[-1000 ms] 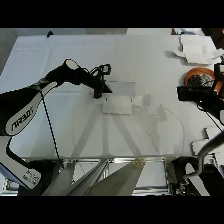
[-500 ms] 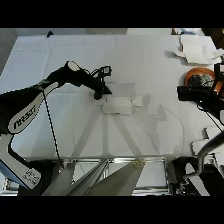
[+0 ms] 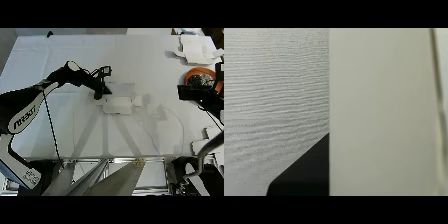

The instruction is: Fold the box and place the chain.

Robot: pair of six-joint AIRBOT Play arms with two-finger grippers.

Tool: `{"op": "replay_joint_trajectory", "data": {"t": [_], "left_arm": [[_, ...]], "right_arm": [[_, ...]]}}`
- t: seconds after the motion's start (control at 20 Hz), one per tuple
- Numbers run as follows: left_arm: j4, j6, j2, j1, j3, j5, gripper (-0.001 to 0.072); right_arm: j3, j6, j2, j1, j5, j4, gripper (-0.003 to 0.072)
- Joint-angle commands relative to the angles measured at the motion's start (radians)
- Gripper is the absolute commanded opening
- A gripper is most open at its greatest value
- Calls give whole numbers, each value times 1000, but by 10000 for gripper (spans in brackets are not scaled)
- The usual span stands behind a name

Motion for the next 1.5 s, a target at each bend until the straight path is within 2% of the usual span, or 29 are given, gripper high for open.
{"op": "replay_joint_trajectory", "data": {"t": [0.0, 0.2, 0.35, 0.7, 0.85, 1.0, 1.2, 1.3, 1.45], "left_arm": [[0, 0, 0, -1, 0, 0, 11], [0, 0, 0, -1, 0, 0, 11], [0, 0, 0, -1, 0, 0, 11], [0, 0, 0, -1, 0, 0, 11], [0, 0, 0, -1, 0, 0, 11], [0, 0, 0, -1, 0, 0, 11], [0, 0, 0, -1, 0, 0, 11], [0, 0, 0, -1, 0, 0, 11], [0, 0, 0, -1, 0, 0, 11]], "right_arm": [[16, -196, 1, 35, 80, 5, 673], [32, -489, 1, 182, 198, 6, 688], [32, -711, 1, 314, 208, 12, 699], [32, -738, 1, 521, 201, 134, 699], [32, -721, 1, 537, 218, 136, 698], [30, -630, -2, 537, 320, 134, 697], [26, -834, -100, 533, 319, 138, 696], [26, -946, -195, 476, 323, 218, 696], [34, -1178, -337, 350, 355, 470, 696]]}}
